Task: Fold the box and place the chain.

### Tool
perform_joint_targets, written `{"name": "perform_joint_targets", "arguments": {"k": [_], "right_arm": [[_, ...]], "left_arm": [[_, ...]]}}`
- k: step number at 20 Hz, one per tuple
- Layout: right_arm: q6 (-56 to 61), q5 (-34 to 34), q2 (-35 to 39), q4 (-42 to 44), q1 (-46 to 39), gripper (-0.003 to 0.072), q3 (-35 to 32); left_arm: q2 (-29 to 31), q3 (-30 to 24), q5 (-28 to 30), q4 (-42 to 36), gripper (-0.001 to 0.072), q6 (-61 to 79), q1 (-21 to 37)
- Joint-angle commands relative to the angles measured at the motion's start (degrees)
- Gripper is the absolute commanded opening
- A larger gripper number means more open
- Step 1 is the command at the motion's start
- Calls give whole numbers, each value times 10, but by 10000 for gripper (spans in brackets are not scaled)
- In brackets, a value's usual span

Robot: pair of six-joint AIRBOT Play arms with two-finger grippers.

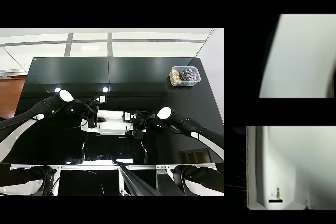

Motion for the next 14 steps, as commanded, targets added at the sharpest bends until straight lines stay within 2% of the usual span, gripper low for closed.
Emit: {"name": "perform_joint_targets", "arguments": {"k": [1, 2, 4, 7, 8, 9, 10, 12, 14], "right_arm": [[0, -1, 0, -1, 0, 404, 0], [0, -1, 0, -1, 0, 388, 0], [0, -1, 0, -1, 0, 112, 0], [0, -1, 0, -1, 0, 128, 0], [0, -1, 0, -1, 0, 127, 0], [0, -1, 0, 0, 0, 128, 0], [0, -1, 0, 0, 0, 127, 0], [0, -1, 0, 1, 0, 127, 0], [0, -1, 0, 1, 0, 127, 0]], "left_arm": [[16, 0, -11, 8, 584, -11, 5], [32, 0, -16, 23, 659, -34, 11], [73, 0, -33, 108, 665, -92, 22], [137, 0, -71, 261, 660, -266, 35], [153, 0, -97, 285, 518, -325, 40], [162, 0, -126, 285, 311, -360, 44], [165, 0, -163, 264, 31, -378, 45], [160, -11, -232, 144, 29, -378, 38], [142, -35, -237, 3, 29, -375, 23]]}}
